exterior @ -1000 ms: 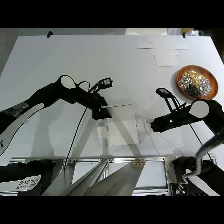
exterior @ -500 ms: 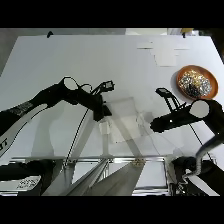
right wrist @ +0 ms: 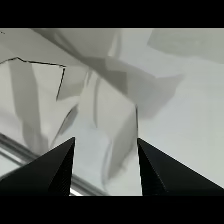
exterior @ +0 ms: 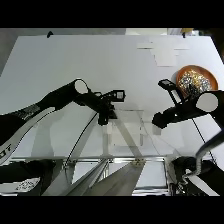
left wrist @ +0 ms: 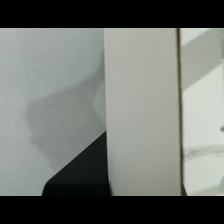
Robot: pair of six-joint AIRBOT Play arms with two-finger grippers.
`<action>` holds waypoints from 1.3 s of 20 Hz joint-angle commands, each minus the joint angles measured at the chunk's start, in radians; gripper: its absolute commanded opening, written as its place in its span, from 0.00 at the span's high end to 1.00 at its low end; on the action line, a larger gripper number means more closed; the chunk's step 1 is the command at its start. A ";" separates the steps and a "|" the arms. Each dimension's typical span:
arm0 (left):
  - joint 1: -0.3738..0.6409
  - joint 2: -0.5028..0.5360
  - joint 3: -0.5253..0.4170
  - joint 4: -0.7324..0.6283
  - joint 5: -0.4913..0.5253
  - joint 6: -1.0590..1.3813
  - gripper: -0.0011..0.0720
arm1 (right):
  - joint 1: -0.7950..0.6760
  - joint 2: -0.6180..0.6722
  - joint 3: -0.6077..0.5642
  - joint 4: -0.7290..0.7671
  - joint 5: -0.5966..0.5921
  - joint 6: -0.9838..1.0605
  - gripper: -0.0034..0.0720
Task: Fold the box and place the chain.
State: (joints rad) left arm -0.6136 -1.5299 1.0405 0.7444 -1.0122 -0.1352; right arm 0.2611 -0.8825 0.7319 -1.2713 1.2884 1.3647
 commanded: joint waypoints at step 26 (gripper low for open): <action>-0.081 -0.060 0.086 0.192 0.079 -0.205 0.98 | 0.000 0.008 0.029 -0.195 -0.058 -0.012 0.38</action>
State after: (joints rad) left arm -0.6868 -1.5803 1.1210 0.9157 -0.9329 -0.3187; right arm 0.2611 -0.8757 0.7601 -1.4666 1.2343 1.3525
